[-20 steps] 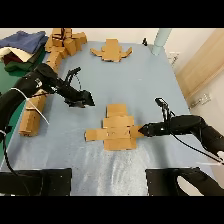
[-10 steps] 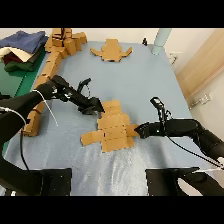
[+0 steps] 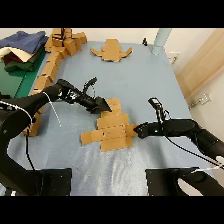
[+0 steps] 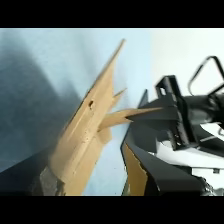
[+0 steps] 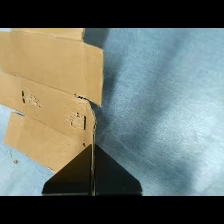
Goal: Fold the box.
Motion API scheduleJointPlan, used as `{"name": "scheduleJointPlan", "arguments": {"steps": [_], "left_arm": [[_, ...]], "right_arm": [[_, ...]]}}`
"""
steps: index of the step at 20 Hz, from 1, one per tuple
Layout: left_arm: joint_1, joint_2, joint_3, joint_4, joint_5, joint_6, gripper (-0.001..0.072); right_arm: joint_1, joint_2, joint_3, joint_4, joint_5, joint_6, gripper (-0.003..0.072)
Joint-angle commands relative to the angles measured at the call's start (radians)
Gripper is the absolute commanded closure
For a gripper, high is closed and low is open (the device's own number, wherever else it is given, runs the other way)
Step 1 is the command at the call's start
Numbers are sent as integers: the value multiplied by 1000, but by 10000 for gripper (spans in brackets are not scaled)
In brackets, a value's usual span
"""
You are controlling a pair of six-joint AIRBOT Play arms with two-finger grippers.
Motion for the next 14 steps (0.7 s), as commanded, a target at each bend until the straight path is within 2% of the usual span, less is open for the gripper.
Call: {"name": "scheduleJointPlan", "arguments": {"steps": [1, 3, 4, 5, 14], "left_arm": [[-2, -5, 0, -23, -96, 55, 130], [-2, -5, 0, -11, -98, 69, 133], [-3, -5, 0, 5, -95, 73, 225], [-4, -5, 0, 20, -92, 80, 361], [-8, -6, 0, 86, -65, 80, 364]], "right_arm": [[2, -17, -1, 0, 1, 1, 683], [2, -20, -1, 0, 1, 1, 684], [2, -20, -1, 0, 1, 1, 683], [2, -20, -1, 0, 1, 2, 683], [2, -20, -1, 0, 2, 16, 683]]}}
